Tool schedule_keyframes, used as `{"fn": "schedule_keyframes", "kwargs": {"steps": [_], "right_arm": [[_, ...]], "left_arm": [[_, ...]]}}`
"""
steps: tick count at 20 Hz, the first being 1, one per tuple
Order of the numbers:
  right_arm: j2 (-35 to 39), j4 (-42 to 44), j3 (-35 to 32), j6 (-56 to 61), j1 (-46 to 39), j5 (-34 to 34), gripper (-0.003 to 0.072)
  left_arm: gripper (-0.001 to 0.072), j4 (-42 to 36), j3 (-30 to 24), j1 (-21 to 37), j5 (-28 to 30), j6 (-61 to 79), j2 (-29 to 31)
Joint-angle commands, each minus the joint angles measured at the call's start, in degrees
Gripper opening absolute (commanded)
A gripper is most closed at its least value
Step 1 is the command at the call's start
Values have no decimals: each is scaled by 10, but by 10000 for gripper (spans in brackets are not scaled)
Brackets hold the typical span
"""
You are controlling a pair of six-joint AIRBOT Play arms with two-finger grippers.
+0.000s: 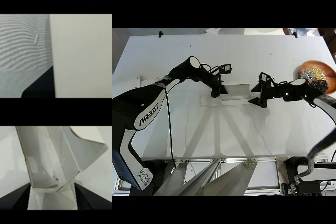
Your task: Fold the box and place the chain.
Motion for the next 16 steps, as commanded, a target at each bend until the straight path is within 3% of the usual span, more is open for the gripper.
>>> {"fn": "schedule_keyframes", "kwargs": {"steps": [1, 8, 13, 16], "right_arm": [[-39, -3, 35, -2, -3, 63, 594], [-71, -12, 68, 10, -4, 68, 594], [-71, -128, 84, 97, -7, 61, 594], [-71, -103, 84, 85, -12, 54, 594]], "left_arm": [[11, 0, 0, 0, 1, 0, 0], [11, 0, 0, 0, 1, 0, 0], [11, 0, 0, 0, 0, 0, 0], [11, 0, 0, 0, 1, 0, 0]]}}
